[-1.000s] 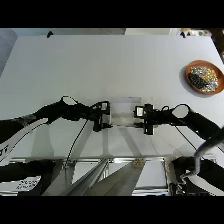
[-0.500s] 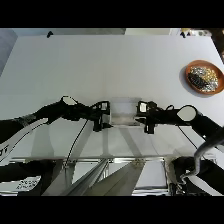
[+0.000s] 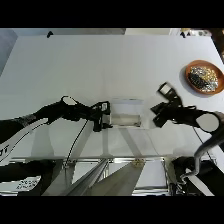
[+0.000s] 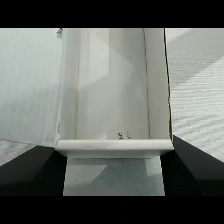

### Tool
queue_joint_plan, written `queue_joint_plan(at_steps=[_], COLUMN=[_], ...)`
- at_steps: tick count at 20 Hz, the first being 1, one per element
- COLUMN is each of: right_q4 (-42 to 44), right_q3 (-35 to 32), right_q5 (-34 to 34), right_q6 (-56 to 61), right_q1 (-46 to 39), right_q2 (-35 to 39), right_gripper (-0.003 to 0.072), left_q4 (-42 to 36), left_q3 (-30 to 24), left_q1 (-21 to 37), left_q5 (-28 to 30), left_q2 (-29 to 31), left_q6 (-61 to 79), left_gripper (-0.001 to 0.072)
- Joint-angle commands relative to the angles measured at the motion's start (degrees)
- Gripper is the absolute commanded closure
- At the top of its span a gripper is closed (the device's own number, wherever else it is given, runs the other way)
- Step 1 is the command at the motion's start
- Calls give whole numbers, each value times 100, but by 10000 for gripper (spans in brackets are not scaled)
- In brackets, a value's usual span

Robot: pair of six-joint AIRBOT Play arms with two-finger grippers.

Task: Fold the box and place the chain.

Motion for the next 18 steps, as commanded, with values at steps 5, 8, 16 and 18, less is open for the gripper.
queue_joint_plan(at_steps=[5, 8, 16, 18], right_q4=[-378, 267, 636, 728], right_q3=[59, 59, 55, 57], right_q5=[1266, 1346, 1235, 1128], right_q6=[2118, 2000, 1543, 1530], right_q1=[-1001, -992, -466, -387], right_q2=[-822, -1440, -2371, -2387], right_gripper=[667, 668, 668, 668], left_q4=[0, 0, 0, 0], left_q3=[2, 2, 2, 2], left_q1=[0, 0, 0, 0], left_q5=[2, 2, 4, 2], left_q2=[2, 2, 2, 2], left_q6=[0, 0, 0, 0], left_gripper=[502, 502, 502, 502])
